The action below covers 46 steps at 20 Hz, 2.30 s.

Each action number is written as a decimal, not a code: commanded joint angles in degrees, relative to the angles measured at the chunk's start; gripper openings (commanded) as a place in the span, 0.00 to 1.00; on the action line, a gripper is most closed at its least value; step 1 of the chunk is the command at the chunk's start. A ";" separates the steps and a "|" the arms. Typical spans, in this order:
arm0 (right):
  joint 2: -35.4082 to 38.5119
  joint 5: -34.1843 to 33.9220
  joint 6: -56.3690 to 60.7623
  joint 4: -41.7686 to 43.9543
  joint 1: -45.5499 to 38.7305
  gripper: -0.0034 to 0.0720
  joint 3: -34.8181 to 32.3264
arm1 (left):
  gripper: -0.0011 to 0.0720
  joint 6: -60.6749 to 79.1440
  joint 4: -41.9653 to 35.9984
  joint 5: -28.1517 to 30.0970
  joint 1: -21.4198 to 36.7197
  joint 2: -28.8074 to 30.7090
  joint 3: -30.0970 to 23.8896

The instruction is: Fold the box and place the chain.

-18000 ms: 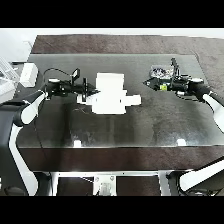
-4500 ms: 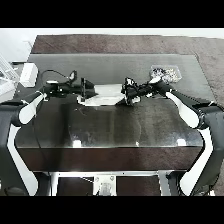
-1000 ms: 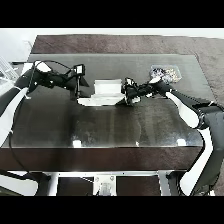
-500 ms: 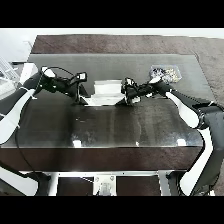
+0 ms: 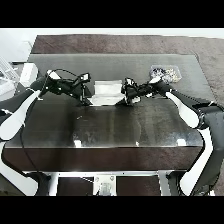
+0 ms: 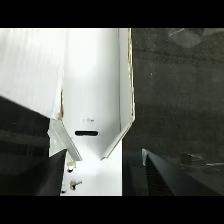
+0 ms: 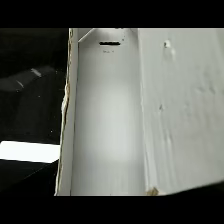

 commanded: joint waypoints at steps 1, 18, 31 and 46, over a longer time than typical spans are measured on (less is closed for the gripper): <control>-0.02 -0.02 0.02 0.11 0.02 0.70 0.02 | 0.77 0.15 -0.02 2.01 -1.18 -0.28 0.00; -0.02 -0.02 0.02 0.11 0.02 0.70 0.02 | 0.33 2.05 0.07 6.32 -3.93 -0.28 0.00; -0.02 -0.02 0.02 0.09 0.02 0.70 0.02 | 0.54 6.19 -6.99 5.70 -4.31 -0.28 0.00; -0.02 -0.02 0.02 0.11 0.02 0.70 0.02 | 0.78 6.21 -7.52 7.82 -4.28 -2.91 0.04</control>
